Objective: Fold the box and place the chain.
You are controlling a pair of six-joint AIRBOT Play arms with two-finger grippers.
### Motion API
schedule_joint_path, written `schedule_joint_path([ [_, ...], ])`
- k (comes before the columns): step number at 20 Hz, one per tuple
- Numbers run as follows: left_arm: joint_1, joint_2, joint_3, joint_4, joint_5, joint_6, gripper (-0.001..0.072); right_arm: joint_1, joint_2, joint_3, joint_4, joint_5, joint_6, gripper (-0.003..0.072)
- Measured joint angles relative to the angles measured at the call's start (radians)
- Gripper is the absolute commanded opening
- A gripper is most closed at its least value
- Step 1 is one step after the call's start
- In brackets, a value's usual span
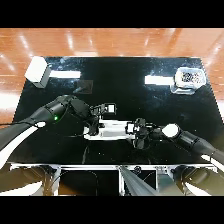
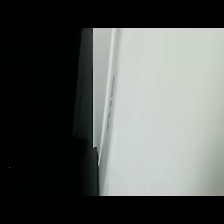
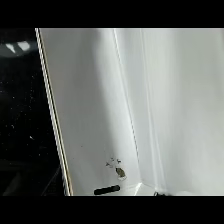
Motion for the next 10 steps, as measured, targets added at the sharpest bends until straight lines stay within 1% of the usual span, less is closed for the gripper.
schedule_joint_path([
  [7, 0.000, 0.000, 0.000, -0.002, 0.004, -0.004, 0.0020, 0.001, 0.000, 0.000, 0.005, 0.001, 0.000, 0.0495],
  [8, 0.000, 0.000, 0.000, -0.003, 0.005, -0.011, 0.0041, 0.001, 0.000, 0.000, 0.005, 0.001, 0.000, 0.0495],
  [9, 0.000, 0.000, 0.000, -0.003, 0.006, -0.023, 0.0151, 0.001, 0.000, 0.000, 0.005, 0.001, 0.000, 0.0495],
  [10, 0.000, 0.000, 0.001, -0.004, 0.011, -0.043, 0.0319, 0.001, 0.000, 0.000, 0.006, 0.002, 0.000, 0.0495],
])
